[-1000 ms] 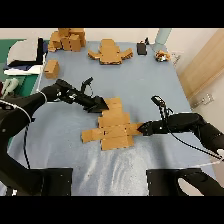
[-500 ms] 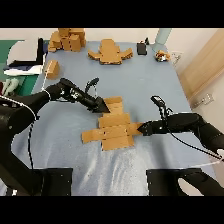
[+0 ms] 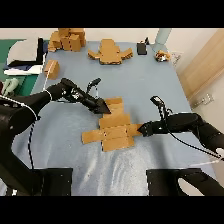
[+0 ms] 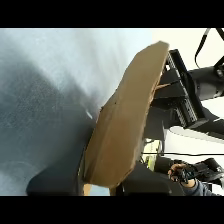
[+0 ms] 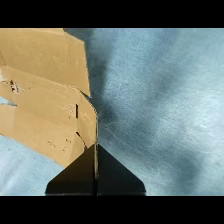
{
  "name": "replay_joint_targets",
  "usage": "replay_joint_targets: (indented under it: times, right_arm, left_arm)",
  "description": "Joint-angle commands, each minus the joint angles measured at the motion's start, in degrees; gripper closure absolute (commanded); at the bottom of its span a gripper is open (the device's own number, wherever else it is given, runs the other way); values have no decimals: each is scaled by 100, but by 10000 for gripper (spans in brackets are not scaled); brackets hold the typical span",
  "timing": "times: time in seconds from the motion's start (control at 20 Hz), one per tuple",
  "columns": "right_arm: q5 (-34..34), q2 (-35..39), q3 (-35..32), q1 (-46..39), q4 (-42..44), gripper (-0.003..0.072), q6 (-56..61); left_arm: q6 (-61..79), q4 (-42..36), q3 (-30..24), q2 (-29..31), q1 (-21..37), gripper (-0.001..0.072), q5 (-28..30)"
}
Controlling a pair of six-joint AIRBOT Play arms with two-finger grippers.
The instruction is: Fold the box.
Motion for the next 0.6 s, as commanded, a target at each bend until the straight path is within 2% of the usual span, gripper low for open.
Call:
replay_joint_targets:
  times: [0.0, 0.05, 0.35, 0.45, 0.55]
  right_arm:
    - [0, -63, -2, 2, 2, 684, 0]
    - [0, -63, 0, 2, 0, 684, 0]
    - [4, -63, 0, 2, 0, 684, 0]
    - [11, -63, 0, 0, 2, 662, 2]
    - [55, -63, 15, 0, -17, 406, 4]
  left_arm:
    - [20, -13, 7, -55, -31, 631, 7]
    - [20, -15, 7, -85, -31, 666, -11]
    - [282, -232, 7, -125, -66, 666, -31]
    - [411, -256, 7, -125, -66, 696, -37]
    - [492, -291, 13, -118, -66, 697, -52]
